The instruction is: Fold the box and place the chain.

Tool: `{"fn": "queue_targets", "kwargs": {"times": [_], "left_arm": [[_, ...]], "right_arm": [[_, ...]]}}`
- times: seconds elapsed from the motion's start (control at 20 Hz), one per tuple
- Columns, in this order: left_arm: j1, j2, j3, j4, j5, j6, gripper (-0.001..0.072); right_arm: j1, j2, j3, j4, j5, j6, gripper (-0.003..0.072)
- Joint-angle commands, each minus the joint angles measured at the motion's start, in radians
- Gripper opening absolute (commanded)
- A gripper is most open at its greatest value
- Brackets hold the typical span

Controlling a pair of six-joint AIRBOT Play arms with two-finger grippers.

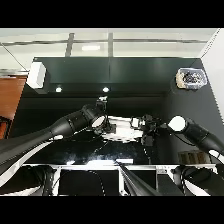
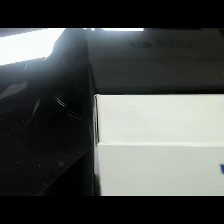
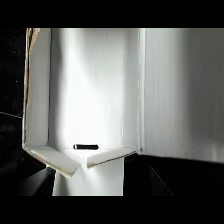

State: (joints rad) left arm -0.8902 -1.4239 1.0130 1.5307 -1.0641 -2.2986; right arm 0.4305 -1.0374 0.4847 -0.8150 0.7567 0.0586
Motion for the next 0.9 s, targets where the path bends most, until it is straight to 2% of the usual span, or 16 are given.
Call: {"fn": "queue_targets", "kwargs": {"times": [0.0,0.1,0.15,0.25,0.3,0.35,0.45,0.7,0.85], "left_arm": [[0.001,0.001,0.000,0.006,0.007,-0.002,0.0024],[0.001,0.001,0.000,0.002,0.008,-0.002,0.0024],[0.001,0.001,0.000,0.002,0.008,-0.002,0.0024],[0.001,0.001,0.000,0.001,0.006,-0.002,0.0024],[0.001,0.001,0.000,-0.003,0.005,-0.002,0.0024],[0.001,0.001,0.000,-0.003,0.006,-0.002,0.0024],[0.001,0.001,0.000,-0.003,0.007,-0.002,0.0024],[0.001,0.001,0.000,-0.003,0.007,-0.002,0.0024],[0.001,0.001,0.000,-0.002,0.008,-0.002,0.0024]], "right_arm": [[0.001,0.047,0.001,-0.045,0.029,0.058,0.0669],[0.001,0.047,0.000,-0.003,0.029,0.056,0.0652],[0.003,0.047,0.000,0.024,0.028,0.057,0.0505],[0.015,0.046,0.000,0.039,0.024,0.057,0.0487],[0.022,0.044,0.000,0.039,0.019,0.061,0.0338],[0.031,0.039,0.000,0.053,0.019,0.063,0.0108],[0.060,0.020,0.000,0.087,0.002,0.067,0.0098],[0.079,-0.057,0.000,0.335,-0.114,0.068,0.0099],[0.078,-0.062,0.000,0.291,-0.112,0.117,0.0098]]}}
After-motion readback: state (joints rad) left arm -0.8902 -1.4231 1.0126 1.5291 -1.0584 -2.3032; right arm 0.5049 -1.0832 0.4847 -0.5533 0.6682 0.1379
